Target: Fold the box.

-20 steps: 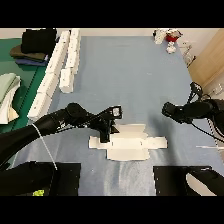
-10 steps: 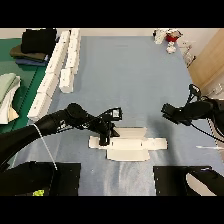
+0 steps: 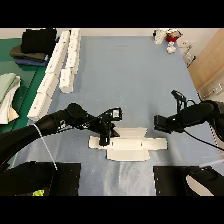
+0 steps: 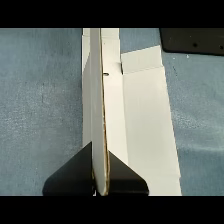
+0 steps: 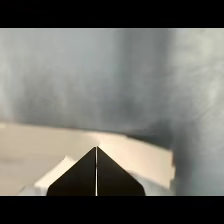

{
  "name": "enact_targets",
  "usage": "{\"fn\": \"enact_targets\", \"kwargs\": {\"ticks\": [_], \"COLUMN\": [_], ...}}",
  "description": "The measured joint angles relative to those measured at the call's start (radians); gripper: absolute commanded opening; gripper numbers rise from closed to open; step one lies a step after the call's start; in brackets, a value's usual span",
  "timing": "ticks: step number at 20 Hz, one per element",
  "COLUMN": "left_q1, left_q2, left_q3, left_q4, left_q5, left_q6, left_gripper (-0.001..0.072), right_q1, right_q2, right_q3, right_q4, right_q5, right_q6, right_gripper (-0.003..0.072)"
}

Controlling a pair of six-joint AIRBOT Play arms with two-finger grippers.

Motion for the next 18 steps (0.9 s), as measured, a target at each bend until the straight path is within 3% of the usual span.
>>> {"fn": "enact_targets", "kwargs": {"ticks": [5, 9, 10, 12, 13, 18], "left_q1": [0.000, 0.000, 0.000, 0.000, 0.000, 0.000], "left_q2": [0.000, 0.000, 0.000, 0.000, 0.000, 0.000], "left_q3": [0.000, 0.000, 0.000, 0.000, 0.000, 0.000], "left_q4": [0.000, 0.000, 0.000, 0.000, 0.000, 0.000], "left_q5": [0.000, 0.001, 0.001, 0.001, 0.002, 0.002], "left_q6": [0.000, 0.000, 0.000, 0.000, 0.000, 0.000], "left_gripper": [0.0012, 0.0012, 0.0012, 0.0012, 0.0012, 0.0012], "right_q1": [0.284, 0.595, 0.672, 0.811, 0.866, 0.990], "right_q2": [0.188, 0.269, 0.267, 0.233, 0.204, 0.023], "right_q3": [-0.019, -0.073, -0.083, -0.096, -0.100, -0.108], "right_q4": [-0.074, -0.124, -0.151, -0.232, -0.280, -0.432], "right_q5": [-0.118, -0.089, -0.068, -0.023, -0.003, 0.114], "right_q6": [0.165, 0.194, 0.182, 0.150, 0.129, 0.037], "right_gripper": [0.0002, 0.0004, 0.0037, 0.0571, 0.0663, 0.0662]}}
